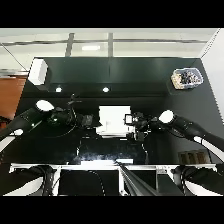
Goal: Fold the box and place the chain.
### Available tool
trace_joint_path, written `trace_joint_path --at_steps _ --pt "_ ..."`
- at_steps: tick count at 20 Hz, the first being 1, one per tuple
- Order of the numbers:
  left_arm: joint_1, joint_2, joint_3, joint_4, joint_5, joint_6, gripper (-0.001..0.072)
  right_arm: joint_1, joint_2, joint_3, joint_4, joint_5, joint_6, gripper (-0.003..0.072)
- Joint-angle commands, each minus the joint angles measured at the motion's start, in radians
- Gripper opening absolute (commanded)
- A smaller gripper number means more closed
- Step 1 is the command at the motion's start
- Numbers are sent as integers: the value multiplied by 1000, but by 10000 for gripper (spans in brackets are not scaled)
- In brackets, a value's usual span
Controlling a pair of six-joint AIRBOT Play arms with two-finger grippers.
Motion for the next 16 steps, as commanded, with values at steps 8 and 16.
trace_joint_path --at_steps 8,16 --pt "-175 -1 122 312 126 -352 554 0 0 -1 0 0 0 412" --pt "-329 -87 232 648 158 -710 554 0 0 -1 0 -1 1 412"
